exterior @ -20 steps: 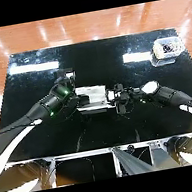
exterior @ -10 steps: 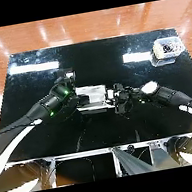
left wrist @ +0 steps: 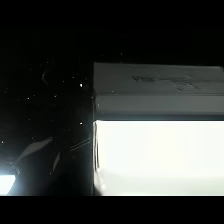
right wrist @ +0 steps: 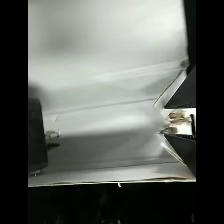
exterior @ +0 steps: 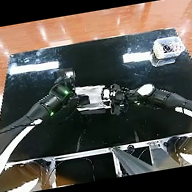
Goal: Fold the box and place the chain.
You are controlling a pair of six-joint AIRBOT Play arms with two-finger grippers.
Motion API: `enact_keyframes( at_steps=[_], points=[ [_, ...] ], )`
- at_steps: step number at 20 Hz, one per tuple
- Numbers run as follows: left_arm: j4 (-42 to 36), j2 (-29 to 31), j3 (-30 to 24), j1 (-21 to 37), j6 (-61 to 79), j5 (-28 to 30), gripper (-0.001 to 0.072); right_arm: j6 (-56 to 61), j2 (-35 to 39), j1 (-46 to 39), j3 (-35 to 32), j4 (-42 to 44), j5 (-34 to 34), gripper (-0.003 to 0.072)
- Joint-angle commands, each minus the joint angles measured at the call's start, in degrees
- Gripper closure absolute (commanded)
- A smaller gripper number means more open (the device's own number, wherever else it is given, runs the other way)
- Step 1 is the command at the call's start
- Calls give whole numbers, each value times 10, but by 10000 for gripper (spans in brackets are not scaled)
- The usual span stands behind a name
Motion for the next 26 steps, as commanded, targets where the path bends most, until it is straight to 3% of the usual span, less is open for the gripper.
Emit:
enact_keyframes(
  at_steps=[1,2,5,6,7,11,12,13,14,15,17,18,23,26],
  points=[
    [-1,0,0,0,0,0,682,0,-7,12,7,5,-9,367],
    [-1,0,0,0,0,0,683,0,-7,12,8,4,-10,265],
    [-3,0,0,0,0,0,682,1,-7,12,7,4,-9,259],
    [-3,0,0,-2,0,0,682,0,-7,12,7,4,-9,338],
    [-4,0,0,-3,0,0,683,0,-7,12,7,4,-9,489],
    [-3,0,0,-11,-1,0,683,1,-7,12,7,4,-9,467],
    [-3,0,0,-12,-1,0,683,2,-7,12,7,4,-9,310],
    [-3,0,0,-12,-1,0,682,2,-7,12,7,4,-9,104],
    [-3,0,0,-12,-1,0,683,3,-7,12,7,4,-8,105],
    [-3,0,0,-12,-1,0,682,3,-7,12,7,4,-8,124],
    [-3,0,0,-12,-1,0,683,3,-7,12,7,4,-8,496],
    [-3,0,0,-12,-1,0,683,3,-5,12,7,4,-5,613],
    [-3,0,0,-12,-1,1,683,23,52,7,7,1,42,617],
    [-3,0,0,-12,-1,1,683,114,109,-17,7,-10,67,617]
  ],
)
